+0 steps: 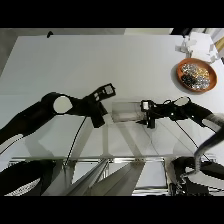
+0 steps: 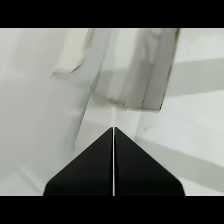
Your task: Fold the box and place the chain.
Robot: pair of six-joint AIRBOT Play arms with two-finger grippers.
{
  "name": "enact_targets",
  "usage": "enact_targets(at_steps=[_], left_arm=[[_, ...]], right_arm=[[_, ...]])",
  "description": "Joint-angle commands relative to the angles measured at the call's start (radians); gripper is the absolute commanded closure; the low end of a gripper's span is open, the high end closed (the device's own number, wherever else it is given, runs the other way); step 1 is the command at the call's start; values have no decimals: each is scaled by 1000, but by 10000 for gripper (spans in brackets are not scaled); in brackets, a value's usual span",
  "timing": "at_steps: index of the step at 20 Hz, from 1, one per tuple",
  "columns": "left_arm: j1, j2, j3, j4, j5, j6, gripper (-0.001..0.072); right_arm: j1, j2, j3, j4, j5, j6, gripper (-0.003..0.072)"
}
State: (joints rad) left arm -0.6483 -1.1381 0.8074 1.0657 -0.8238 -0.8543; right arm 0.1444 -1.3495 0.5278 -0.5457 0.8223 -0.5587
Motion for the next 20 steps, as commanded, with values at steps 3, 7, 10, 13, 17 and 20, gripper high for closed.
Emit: enact_targets(at_steps=[3, 7, 10, 13, 17, 20], left_arm=[[108, 43, -71, 121, -40, -477, 707], [132, 10, -155, 89, 10, -616, 707], [129, -53, -159, -69, 25, -636, 707], [129, -138, -159, -172, 55, -635, 707], [103, -194, -159, -211, 100, -632, 707], [85, -193, -158, -248, 131, -626, 707]], right_arm=[[0, 1, 0, 0, 0, 0, 272], [0, 1, 0, 0, 0, 0, 272], [0, 1, 0, 0, 0, 0, 272], [0, 1, 0, 0, 0, 0, 272], [0, 1, 0, 0, 0, 0, 272], [0, 1, 0, 0, 0, 0, 272]])
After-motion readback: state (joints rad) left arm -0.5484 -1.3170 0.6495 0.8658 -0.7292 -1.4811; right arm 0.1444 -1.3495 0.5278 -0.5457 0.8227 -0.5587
